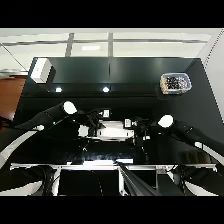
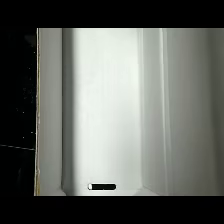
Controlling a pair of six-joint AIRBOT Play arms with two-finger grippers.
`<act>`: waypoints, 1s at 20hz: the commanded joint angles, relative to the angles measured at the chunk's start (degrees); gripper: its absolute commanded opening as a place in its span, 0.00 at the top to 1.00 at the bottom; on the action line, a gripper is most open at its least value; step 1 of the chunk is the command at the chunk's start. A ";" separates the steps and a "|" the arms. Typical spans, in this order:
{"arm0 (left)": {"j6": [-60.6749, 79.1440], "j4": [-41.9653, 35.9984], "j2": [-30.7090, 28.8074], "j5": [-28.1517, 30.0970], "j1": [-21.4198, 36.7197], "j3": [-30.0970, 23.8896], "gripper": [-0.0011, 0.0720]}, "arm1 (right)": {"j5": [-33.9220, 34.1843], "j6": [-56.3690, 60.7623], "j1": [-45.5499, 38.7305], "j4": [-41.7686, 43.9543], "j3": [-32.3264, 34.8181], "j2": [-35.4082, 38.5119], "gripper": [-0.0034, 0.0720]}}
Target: Fold the box and place the chain.
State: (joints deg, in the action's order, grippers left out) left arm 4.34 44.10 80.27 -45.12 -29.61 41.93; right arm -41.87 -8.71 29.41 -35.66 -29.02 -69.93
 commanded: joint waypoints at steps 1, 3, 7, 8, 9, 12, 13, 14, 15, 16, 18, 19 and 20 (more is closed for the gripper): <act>0.00 0.00 0.02 -0.11 -0.02 -0.02 0.94 | -0.39 -0.02 -0.02 -0.39 -0.02 0.87 0.19; 0.00 0.00 0.02 -0.13 -0.02 -0.02 0.94 | -0.35 1.11 -0.02 -0.39 -0.02 0.87 0.20; 0.00 0.00 0.02 -0.15 -0.02 -0.02 0.94 | -0.33 2.58 -1.60 -0.35 -0.02 0.87 0.20; 0.00 0.00 0.02 -0.13 -0.02 -0.02 0.94 | -0.39 3.13 -2.19 -0.33 -0.02 0.87 0.20; 0.00 0.00 0.02 -0.13 -0.02 -0.02 0.94 | -0.59 3.08 -2.47 -0.35 -0.02 0.87 0.20; 0.00 0.00 0.02 -0.11 -0.02 -0.02 0.94 | -0.57 2.82 -2.16 -0.35 -0.02 0.85 0.20; 0.00 0.00 0.02 -0.11 -0.02 -0.02 0.94 | -0.55 2.80 -1.99 -0.26 -0.02 0.85 0.20; 0.00 0.00 0.02 -0.11 -0.02 -0.02 0.94 | -0.52 2.69 -1.75 -0.28 -0.02 0.85 0.20; 0.00 -0.02 0.02 -0.11 -0.02 -0.02 0.94 | -0.48 2.69 -1.49 -0.11 -0.02 0.85 0.20; 0.00 0.00 0.02 -0.11 -0.02 -0.02 0.94 | -0.35 2.67 -1.33 -0.04 0.00 0.81 0.20; 0.00 0.00 0.02 -0.11 -0.02 -0.02 0.94 | -0.09 2.67 -1.07 -0.07 0.00 0.74 0.20; 0.00 0.00 0.02 -0.11 -0.02 -0.02 0.94 | 0.11 2.67 -1.07 -0.15 0.00 0.74 0.20; 0.00 0.00 0.02 -0.13 -0.02 -0.02 0.94 | 0.31 2.67 -1.07 -0.20 0.00 0.74 0.20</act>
State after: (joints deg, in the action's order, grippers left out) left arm 4.32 44.07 80.31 -45.21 -29.61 41.93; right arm -42.13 -6.04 28.12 -35.90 -28.97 -69.17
